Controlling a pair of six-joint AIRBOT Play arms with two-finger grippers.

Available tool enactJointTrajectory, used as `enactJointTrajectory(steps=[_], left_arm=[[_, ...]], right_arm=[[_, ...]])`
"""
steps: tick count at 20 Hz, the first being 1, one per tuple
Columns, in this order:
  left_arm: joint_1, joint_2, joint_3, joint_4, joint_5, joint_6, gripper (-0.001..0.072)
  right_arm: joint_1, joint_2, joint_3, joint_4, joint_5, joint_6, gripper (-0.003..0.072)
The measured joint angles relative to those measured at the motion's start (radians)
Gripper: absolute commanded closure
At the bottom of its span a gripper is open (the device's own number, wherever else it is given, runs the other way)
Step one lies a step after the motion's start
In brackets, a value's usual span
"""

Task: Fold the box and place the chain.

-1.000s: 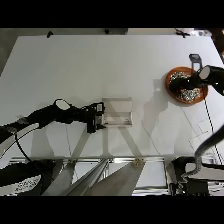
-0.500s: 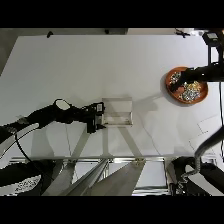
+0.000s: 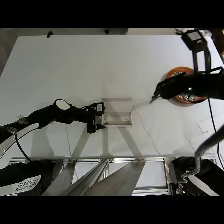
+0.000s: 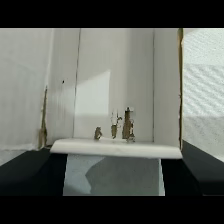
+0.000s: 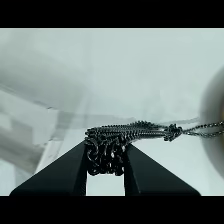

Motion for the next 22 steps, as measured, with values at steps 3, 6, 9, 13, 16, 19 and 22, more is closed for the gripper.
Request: enactJointTrajectory(steps=[3,6,9,13,16,19,22], left_arm=[[0.000,0.000,0.000,0.000,0.000,0.000,0.0323],[0.000,0.000,0.000,0.000,0.000,0.000,0.0323],[0.000,0.000,0.000,0.000,0.000,0.000,0.0323],[0.000,0.000,0.000,0.000,0.000,0.000,0.0323],[0.000,0.000,0.000,0.000,0.000,0.000,0.0323],[0.000,0.000,0.000,0.000,0.000,0.000,0.0323],[0.000,0.000,0.000,0.000,0.000,0.000,0.0323]], right_arm=[[0.114,0.006,0.000,0.001,0.009,0.041,0.0677],[0.198,0.002,0.000,0.001,0.010,0.091,0.0677],[0.275,-0.024,-0.002,0.012,-0.002,0.119,0.0677],[0.349,-0.096,-0.012,0.053,-0.067,0.137,0.0677],[0.370,-0.169,-0.016,0.080,-0.113,0.141,0.0677],[0.378,-0.244,-0.018,0.105,-0.136,0.143,0.0677],[0.381,-0.311,-0.019,0.125,-0.158,0.143,0.0677]])
